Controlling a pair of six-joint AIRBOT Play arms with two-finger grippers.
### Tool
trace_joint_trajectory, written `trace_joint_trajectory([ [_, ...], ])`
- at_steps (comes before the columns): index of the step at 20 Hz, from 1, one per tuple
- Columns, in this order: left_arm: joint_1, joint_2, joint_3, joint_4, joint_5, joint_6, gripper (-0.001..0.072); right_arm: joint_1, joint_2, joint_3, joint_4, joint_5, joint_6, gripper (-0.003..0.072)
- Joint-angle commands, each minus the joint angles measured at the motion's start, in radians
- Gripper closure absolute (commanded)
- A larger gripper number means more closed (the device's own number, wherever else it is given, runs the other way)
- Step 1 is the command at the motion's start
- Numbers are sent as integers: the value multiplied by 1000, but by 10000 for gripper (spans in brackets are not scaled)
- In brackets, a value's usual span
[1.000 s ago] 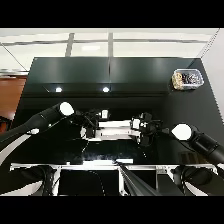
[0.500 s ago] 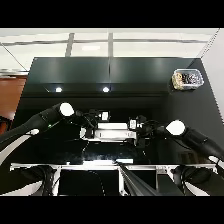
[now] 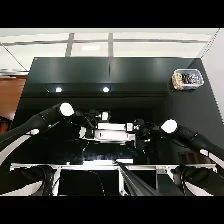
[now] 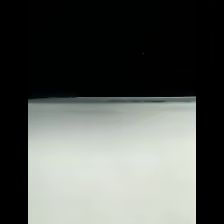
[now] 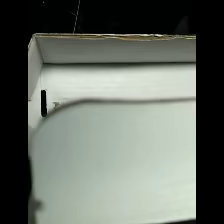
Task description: Fold the box and place the chain.
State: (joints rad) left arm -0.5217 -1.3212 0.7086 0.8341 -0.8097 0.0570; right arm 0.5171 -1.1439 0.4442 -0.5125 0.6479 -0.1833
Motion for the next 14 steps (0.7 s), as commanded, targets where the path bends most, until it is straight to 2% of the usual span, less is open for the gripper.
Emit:
trace_joint_trajectory([
  [1,0,1,0,-8,-3,-1,684,-7,-11,0,-17,3,-4,74],
  [14,0,1,0,-9,-3,-1,684,-8,-24,1,-19,-6,4,74],
])
